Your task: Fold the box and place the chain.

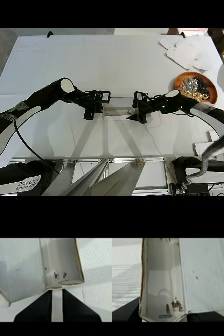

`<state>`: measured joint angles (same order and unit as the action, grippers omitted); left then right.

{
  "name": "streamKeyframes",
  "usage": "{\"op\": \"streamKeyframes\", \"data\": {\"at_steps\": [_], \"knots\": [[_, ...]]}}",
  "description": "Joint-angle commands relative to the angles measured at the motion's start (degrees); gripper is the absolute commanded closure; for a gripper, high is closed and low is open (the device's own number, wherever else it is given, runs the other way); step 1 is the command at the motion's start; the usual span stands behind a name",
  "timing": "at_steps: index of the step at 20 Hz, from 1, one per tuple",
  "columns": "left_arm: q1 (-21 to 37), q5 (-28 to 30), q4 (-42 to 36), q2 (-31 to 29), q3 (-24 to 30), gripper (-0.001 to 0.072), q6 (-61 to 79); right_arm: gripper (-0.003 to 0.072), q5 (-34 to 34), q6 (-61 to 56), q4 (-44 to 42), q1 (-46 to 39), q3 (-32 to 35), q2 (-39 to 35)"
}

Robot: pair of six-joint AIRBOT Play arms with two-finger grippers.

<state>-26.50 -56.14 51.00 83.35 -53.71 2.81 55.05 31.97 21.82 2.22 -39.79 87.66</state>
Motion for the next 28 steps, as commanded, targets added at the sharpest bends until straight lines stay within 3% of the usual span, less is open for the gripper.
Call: {"op": "streamKeyframes", "data": {"at_steps": [1,10,18,22,23,24,28], "knots": [[-0.04,-1.16,-0.02,0.04,0.02,0.0577,-0.02,0.0249,0.04,0.00,0.00,0.04,-0.02,0.02],[-0.02,-1.09,-5.05,0.09,0.04,0.0577,-0.04,0.0249,0.04,0.00,0.00,0.04,-0.02,0.02],[0.02,-1.55,10.29,0.02,0.04,0.0577,-7.34,0.0249,0.04,0.00,0.00,0.04,-0.02,0.02],[1.25,-2.12,12.15,-0.57,0.04,0.0578,-12.31,0.0249,0.04,0.00,0.00,0.04,-0.02,0.02],[1.86,-2.38,12.02,-1.29,0.02,0.0585,-12.72,0.0249,0.04,0.00,0.00,0.04,-0.02,0.02],[2.75,-2.29,11.78,-2.36,0.04,0.0686,-14.25,0.0249,0.04,0.00,0.00,0.04,-0.02,0.02],[8.22,-1.75,11.98,-6.95,0.04,0.0703,-25.38,0.0249,0.04,0.00,0.00,0.04,-0.02,0.02]]}}
